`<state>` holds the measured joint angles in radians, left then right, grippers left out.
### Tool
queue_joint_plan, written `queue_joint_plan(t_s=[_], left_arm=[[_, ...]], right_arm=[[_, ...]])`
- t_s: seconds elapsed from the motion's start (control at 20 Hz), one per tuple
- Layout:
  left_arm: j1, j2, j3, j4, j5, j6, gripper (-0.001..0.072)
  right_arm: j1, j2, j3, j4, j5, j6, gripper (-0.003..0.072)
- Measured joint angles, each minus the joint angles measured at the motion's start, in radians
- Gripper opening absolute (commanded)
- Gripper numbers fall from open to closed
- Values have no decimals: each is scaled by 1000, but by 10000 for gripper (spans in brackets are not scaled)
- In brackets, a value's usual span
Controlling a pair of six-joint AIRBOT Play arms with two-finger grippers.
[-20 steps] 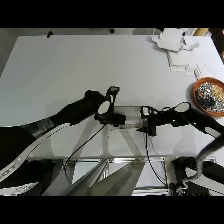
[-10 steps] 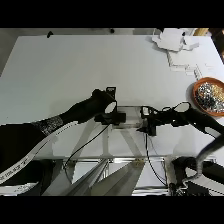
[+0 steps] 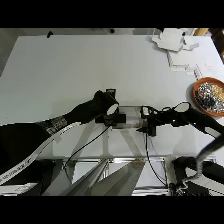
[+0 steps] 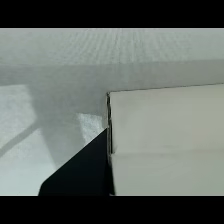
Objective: Fold the box and place the chain.
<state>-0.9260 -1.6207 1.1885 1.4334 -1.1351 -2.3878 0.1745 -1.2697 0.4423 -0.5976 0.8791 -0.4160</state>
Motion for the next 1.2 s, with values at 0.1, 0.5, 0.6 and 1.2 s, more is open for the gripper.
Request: queue_joint_plan(t_s=[0.1,0.5,0.6,1.2], left_arm=[[0,-2,0,0,-1,3,75],[0,-4,0,5,2,2,2],[0,-4,0,7,2,5,132],[91,194,-6,-15,-111,324,458]], right_arm=[[0,0,0,0,0,0,457],[0,0,0,0,0,1,457],[0,0,0,0,0,0,457],[0,0,0,0,0,-2,457]])
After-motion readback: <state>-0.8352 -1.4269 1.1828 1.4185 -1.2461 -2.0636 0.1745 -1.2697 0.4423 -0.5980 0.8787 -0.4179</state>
